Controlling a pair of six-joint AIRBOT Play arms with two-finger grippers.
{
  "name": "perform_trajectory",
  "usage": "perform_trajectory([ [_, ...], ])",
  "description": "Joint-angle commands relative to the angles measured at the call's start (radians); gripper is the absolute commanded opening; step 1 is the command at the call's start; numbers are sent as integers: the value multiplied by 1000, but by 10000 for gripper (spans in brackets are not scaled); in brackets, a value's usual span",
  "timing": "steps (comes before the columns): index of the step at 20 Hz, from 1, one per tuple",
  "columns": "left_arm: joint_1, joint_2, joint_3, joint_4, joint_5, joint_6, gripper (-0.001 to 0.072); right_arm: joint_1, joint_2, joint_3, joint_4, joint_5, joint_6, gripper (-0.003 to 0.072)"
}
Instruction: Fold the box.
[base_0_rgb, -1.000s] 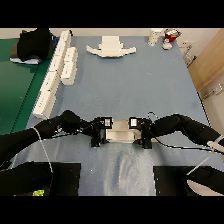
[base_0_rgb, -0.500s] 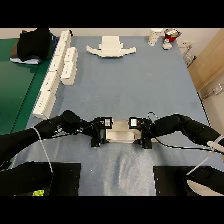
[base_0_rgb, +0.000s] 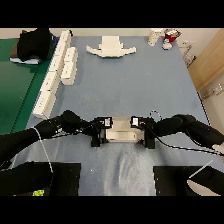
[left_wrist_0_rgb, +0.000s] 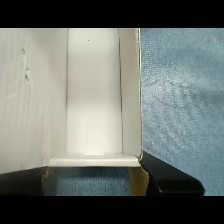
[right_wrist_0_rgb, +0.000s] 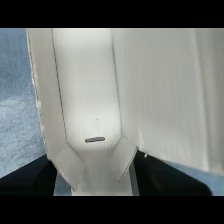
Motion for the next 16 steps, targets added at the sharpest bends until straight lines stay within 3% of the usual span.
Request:
perform_trajectory([
  [1,1,0,1,1,-2,2,520,1,82,1,-173,-60,259,719],
  [6,1,0,1,1,-2,2,520,1,244,20,-262,-254,691,711],
  [8,1,0,1,1,-2,2,520,1,298,48,-177,-298,950,710],
  [9,1,0,1,1,-2,2,520,1,313,53,-55,-284,1070,707],
  [10,1,0,1,1,-2,2,520,1,314,50,88,-259,1130,613],
  [12,1,0,1,1,-2,2,520,7,276,49,305,-191,1198,114],
  [13,1,0,1,1,-2,2,520,21,243,53,355,-150,1218,82],
  [16,1,0,1,1,-2,2,520,36,124,109,348,-74,1221,82],
])
